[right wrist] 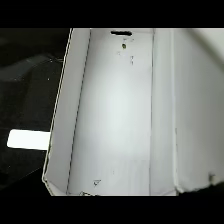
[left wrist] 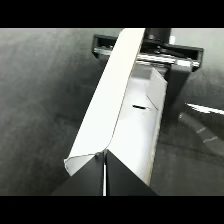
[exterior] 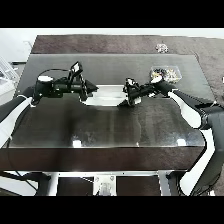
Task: Fold the box and place the chain.
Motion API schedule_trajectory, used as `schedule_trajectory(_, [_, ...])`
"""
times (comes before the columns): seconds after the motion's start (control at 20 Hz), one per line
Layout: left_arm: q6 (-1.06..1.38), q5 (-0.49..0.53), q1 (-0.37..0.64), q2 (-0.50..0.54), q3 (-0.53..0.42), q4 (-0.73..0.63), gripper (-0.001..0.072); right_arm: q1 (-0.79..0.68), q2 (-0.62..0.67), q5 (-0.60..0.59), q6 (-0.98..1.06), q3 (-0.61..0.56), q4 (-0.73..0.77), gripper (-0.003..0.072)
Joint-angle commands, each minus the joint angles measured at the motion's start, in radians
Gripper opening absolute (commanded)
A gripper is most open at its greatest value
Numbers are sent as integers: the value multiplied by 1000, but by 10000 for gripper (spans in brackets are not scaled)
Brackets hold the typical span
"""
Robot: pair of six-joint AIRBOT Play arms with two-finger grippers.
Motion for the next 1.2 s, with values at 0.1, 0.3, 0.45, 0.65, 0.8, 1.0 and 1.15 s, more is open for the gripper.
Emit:
schedule_trajectory(0.1, [-21, -2, 0, -60, 97, -21, 21, 0, 0, 0, 0, 0, 0, 596])
schedule_trajectory(0.3, [-18, 51, 0, -78, 107, -22, 21, 0, 0, 0, 0, 0, 0, 596])
schedule_trajectory(0.45, [-21, 51, -3, -121, 136, -25, 21, 0, 0, 0, 0, 0, 0, 596])
schedule_trajectory(0.65, [-21, 85, -26, -166, 177, -13, 21, 0, 0, 0, 0, 0, 0, 596])
schedule_trajectory(0.8, [-11, 129, -48, -180, 181, 2, 21, 0, 0, 0, 0, 0, 0, 596])
schedule_trajectory(1.0, [-11, 141, -70, -207, 180, 31, 21, 0, 0, 0, 0, 0, 0, 596])
schedule_trajectory(1.15, [-15, 149, -79, -216, 180, 64, 21, 0, 0, 0, 0, 0, 0, 596])
